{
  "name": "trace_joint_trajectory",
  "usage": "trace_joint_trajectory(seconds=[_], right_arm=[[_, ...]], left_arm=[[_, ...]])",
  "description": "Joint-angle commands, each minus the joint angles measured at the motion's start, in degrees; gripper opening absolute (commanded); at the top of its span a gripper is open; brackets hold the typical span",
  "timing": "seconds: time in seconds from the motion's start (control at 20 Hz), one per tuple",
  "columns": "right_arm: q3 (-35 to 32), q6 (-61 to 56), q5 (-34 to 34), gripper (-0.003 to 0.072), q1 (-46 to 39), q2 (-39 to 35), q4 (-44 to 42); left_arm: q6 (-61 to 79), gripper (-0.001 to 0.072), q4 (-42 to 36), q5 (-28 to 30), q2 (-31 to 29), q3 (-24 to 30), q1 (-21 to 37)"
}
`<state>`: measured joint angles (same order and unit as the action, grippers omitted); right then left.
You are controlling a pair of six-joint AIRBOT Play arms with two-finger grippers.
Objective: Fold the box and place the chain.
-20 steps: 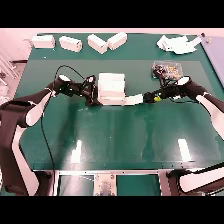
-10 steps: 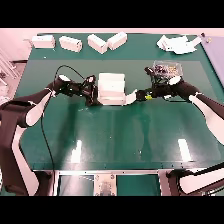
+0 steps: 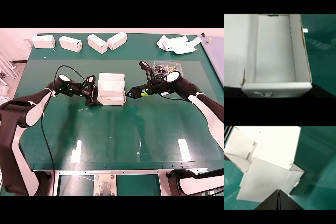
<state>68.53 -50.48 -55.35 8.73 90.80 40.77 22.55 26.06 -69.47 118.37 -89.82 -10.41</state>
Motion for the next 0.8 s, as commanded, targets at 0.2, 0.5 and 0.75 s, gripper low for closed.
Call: trace_joint_trajectory(seconds=[0.2,0.5,0.75], right_arm=[[0.02,-0.48,0.28,0.0224,0.46,-0.50,0.39],[-0.61,-0.50,1.99,0.0402,0.44,-0.20,1.88],[-0.61,-0.50,2.73,0.0409,0.48,0.76,1.75]], left_arm=[[0.00,0.0471,0.00,0.00,0.04,-0.04,0.00],[0.00,0.0470,0.00,0.00,0.04,-0.04,0.00],[0.00,0.0471,0.00,0.00,0.04,-0.04,0.00]])
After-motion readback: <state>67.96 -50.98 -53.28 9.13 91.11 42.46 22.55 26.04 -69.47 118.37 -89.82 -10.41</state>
